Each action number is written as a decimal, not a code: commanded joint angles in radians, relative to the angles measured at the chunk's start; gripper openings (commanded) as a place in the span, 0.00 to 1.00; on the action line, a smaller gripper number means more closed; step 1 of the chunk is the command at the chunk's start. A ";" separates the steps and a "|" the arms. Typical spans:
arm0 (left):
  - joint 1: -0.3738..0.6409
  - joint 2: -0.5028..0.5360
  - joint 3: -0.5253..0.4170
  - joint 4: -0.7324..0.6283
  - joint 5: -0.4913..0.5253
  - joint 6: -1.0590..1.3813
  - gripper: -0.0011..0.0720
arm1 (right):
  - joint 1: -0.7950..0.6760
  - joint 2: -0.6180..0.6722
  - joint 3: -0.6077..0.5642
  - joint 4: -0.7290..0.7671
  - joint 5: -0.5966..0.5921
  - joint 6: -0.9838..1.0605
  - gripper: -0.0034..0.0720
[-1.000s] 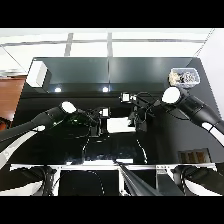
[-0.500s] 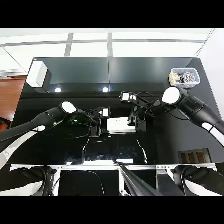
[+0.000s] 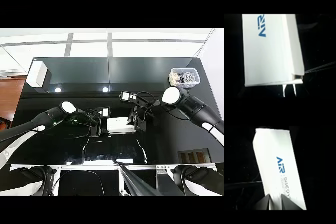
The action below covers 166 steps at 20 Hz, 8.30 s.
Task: Fold the box and place the chain.
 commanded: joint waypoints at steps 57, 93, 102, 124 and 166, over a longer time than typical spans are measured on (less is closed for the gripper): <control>0.000 0.000 0.001 0.001 -0.001 0.000 0.72 | 0.001 -0.001 -0.015 -0.002 0.016 0.056 0.40; 0.000 0.000 0.001 0.001 0.000 0.000 0.72 | -0.200 -0.060 -0.264 0.414 -0.069 0.581 0.06; 0.000 0.000 0.001 -0.002 -0.001 0.000 0.72 | -0.200 -0.010 -0.220 0.343 -0.065 0.554 0.07; -0.154 -0.012 0.314 0.163 -0.090 -0.523 0.99 | -0.576 0.430 0.034 -0.086 0.372 0.663 0.07; -0.127 -0.049 0.429 0.771 -0.208 -1.056 0.51 | -0.576 0.430 -0.001 -0.181 0.320 0.727 0.07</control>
